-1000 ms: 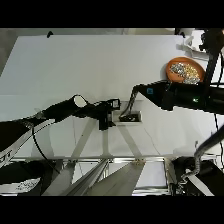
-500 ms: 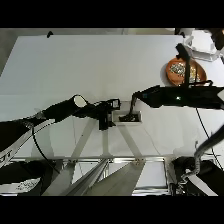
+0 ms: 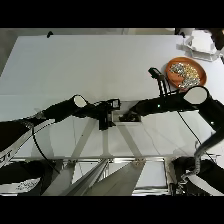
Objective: Fold the box and place the chain.
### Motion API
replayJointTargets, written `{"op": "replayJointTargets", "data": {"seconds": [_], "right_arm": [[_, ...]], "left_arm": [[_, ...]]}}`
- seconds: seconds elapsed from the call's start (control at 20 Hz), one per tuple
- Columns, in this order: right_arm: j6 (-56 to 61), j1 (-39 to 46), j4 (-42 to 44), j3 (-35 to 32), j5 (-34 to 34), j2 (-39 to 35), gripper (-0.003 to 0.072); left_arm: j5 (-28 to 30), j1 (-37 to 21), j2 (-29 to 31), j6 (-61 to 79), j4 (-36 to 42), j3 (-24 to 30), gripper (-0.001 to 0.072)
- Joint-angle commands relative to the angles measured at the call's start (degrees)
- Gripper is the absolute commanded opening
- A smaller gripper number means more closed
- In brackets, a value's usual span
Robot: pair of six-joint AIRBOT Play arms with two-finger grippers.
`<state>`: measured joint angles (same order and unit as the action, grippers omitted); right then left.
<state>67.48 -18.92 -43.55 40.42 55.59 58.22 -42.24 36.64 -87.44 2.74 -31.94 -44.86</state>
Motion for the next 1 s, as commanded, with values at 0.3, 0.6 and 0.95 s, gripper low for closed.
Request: {"op": "replayJointTargets", "data": {"seconds": [0.3, 0.6, 0.95], "right_arm": [[0.0, -0.3, 0.0, -4.5, -2.3, 2.0, 0.0241], [-0.5, 5.3, -1.8, 11.2, 14.4, 1.6, 0.0238], [-12.0, 15.4, -10.5, 29.6, 18.1, 10.1, 0.0221]], "left_arm": [[0.0, 0.0, 0.0, 0.0, 0.0, 0.0, 0.0412], [0.0, 0.0, 0.0, 0.0, 0.0, 0.0, 0.0412], [0.0, 0.0, 0.0, 0.0, 0.0, 0.0, 0.0412]]}}
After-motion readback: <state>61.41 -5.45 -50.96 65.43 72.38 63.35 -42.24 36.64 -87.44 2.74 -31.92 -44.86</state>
